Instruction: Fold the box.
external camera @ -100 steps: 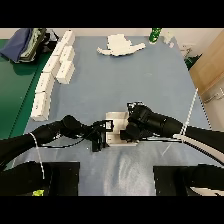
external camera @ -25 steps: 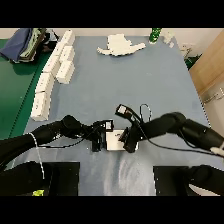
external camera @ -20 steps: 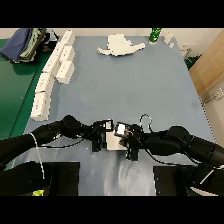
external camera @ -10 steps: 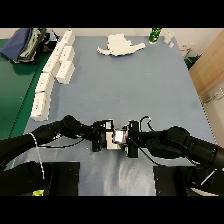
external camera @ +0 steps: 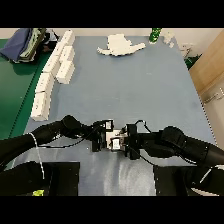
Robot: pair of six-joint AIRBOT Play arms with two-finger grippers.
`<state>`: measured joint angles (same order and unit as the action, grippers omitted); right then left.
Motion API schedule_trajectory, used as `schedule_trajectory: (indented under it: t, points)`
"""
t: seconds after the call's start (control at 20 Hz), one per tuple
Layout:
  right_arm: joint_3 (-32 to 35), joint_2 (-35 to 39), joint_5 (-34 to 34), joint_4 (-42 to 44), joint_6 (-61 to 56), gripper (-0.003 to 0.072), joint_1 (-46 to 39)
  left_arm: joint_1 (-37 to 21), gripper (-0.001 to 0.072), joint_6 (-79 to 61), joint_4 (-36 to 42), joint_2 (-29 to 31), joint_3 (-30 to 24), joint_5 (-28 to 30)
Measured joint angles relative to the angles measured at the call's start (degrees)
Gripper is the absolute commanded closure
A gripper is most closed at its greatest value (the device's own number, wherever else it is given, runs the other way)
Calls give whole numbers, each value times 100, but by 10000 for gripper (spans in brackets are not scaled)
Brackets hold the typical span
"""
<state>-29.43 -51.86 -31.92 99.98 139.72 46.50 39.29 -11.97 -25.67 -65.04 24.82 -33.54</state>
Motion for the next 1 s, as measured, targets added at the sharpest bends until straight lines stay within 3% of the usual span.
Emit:
schedule_trajectory:
  t: [0.6,1.0]
  points:
    - [-109,356,35,-339,177,29,24,0,251,-2,0,0,0,2]
    - [-109,953,20,367,179,32,402,0,251,-4,-2,0,0,2]
